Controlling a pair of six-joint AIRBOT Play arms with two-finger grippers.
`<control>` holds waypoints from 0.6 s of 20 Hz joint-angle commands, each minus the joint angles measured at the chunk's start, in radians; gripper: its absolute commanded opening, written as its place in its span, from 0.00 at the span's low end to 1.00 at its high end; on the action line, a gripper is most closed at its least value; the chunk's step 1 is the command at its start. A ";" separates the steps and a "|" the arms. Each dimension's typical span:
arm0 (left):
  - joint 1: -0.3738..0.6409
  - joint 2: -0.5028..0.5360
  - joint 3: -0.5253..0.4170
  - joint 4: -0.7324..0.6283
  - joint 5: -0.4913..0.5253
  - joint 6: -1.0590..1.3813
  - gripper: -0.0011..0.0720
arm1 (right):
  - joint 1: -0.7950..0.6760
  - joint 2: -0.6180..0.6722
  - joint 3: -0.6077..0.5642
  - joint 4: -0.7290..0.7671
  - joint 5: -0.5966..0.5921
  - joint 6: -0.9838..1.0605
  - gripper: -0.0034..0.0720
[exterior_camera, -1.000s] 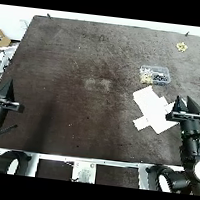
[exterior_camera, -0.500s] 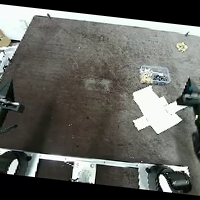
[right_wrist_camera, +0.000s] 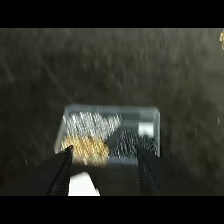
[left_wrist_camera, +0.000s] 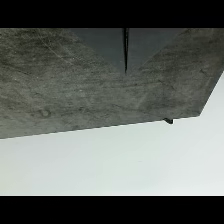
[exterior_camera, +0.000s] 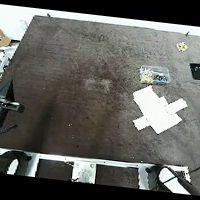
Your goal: Fold the box and place the chain.
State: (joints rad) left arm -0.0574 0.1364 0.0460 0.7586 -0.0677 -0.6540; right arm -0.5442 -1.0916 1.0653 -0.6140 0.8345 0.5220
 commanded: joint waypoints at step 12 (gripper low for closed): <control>0.000 0.001 0.000 0.000 0.000 0.000 0.03 | -0.059 -0.720 0.518 -0.688 0.610 0.032 0.64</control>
